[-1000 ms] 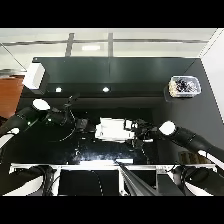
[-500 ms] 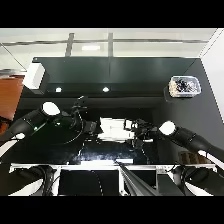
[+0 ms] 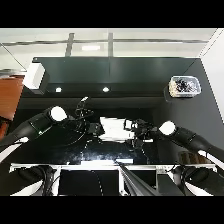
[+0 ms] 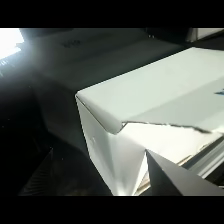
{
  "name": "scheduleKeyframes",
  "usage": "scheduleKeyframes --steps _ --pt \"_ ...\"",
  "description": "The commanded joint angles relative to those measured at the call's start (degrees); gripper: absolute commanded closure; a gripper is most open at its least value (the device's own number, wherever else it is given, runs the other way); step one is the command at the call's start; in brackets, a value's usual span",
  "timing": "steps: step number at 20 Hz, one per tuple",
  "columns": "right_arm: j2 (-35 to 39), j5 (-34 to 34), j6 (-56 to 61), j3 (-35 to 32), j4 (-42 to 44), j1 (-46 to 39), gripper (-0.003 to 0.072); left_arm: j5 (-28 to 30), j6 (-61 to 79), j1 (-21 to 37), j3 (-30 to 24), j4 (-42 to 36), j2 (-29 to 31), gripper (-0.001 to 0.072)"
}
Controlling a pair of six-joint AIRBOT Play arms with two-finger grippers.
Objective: Fold the box and place the chain.
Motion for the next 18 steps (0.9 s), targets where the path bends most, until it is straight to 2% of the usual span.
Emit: scheduleKeyframes --steps 1,4,8,10,11,15,18 --pt "0.02 -0.02 0.00 0.00 0.00 0.07 0.0275 1.81 -2.91 -1.11 0.02 0.74 0.02 0.0010" --pt "0.02 -0.02 0.00 0.00 0.00 0.07 0.0275 3.30 -8.39 -4.31 0.59 4.35 0.02 0.0012" --pt "0.02 -0.02 0.00 0.00 0.00 0.07 0.0275 4.92 -24.76 -10.43 4.09 20.70 -0.07 0.0015" --pt "0.02 -0.02 0.00 0.00 0.00 0.07 0.0275 3.41 -32.65 -12.94 5.79 28.55 -0.57 0.0047" --pt "0.02 -0.02 0.00 0.00 0.00 0.07 0.0275 2.43 -35.04 -13.90 6.62 30.93 -0.98 0.0091" --pt "0.02 -0.04 0.00 0.00 0.00 0.07 0.0275 1.49 -38.97 -17.25 10.01 32.76 -3.67 0.0178" --pt "0.02 -0.20 0.00 0.00 -0.02 0.07 0.0275 -2.40 -40.65 -19.43 12.85 34.73 -6.73 0.0223"
